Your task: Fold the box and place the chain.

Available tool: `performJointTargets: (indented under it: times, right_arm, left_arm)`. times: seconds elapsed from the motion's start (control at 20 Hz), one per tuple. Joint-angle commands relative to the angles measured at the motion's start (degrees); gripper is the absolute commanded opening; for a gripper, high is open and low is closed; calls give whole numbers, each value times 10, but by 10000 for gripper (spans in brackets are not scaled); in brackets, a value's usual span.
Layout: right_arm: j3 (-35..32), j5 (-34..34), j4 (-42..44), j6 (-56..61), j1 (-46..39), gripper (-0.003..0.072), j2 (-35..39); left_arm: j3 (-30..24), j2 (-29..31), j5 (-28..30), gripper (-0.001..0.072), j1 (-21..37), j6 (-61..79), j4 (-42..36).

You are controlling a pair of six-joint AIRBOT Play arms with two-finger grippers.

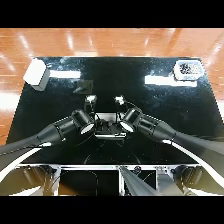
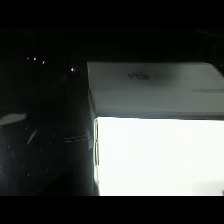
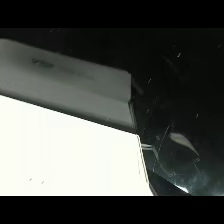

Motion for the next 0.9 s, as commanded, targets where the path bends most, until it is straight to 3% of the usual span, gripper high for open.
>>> performJointTargets:
  times: [0.0, 0.2, 0.25, 0.3, 0.85]
  right_arm:
    - [1, 24, -8, 3, 0, 537, 12]
    - [1, 50, -13, 25, -11, 535, 12]
    - [1, 55, -9, 29, -17, 487, 12]
    - [1, 56, -2, 29, -21, 364, 12]
    - [0, 61, 46, 82, -56, 361, -2]
  left_arm:
    - [0, 0, -5, 22, 0, 2, 3]
    - [0, 0, -7, 22, 0, 2, 3]
    - [0, 0, -7, 22, 0, 2, 3]
    - [0, 0, -6, 22, 0, 2, 3]
    - [0, 0, -6, 22, 0, 2, 3]
